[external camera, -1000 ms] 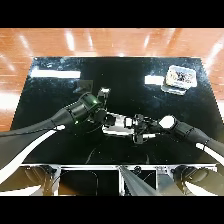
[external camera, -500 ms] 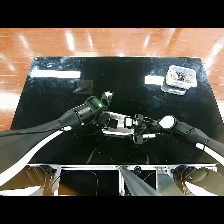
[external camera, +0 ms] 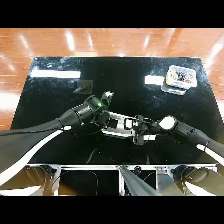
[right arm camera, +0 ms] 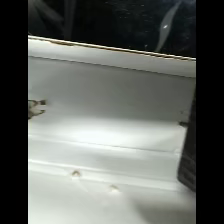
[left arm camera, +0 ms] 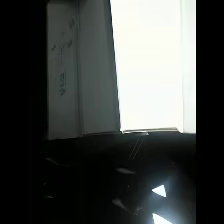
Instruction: Fold the box and place the chain.
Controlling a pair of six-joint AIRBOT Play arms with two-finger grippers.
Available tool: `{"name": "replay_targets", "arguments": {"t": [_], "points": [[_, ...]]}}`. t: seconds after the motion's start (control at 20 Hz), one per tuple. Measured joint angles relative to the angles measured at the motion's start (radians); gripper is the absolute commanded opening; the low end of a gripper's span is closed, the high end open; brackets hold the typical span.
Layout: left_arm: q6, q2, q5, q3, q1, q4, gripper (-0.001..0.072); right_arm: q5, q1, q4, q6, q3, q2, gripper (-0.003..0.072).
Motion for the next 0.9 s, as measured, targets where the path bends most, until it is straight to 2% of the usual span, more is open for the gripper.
{"name": "replay_targets", "arguments": {"t": [0.15,0.5,0.9], "points": [[-0.003,0.011,0.016,0.0,0.023,-0.003,0.0016,0.002,-0.005,-0.036,0.032,0.0,0.032,0.0701],[-0.034,0.083,0.076,-0.008,0.136,0.084,0.0016,0.027,-0.007,-0.096,0.093,0.001,0.107,0.07],[-0.072,0.132,0.027,-0.09,0.175,0.09,0.0016,0.029,0.005,-0.101,0.164,0.001,0.13,0.0698]]}}
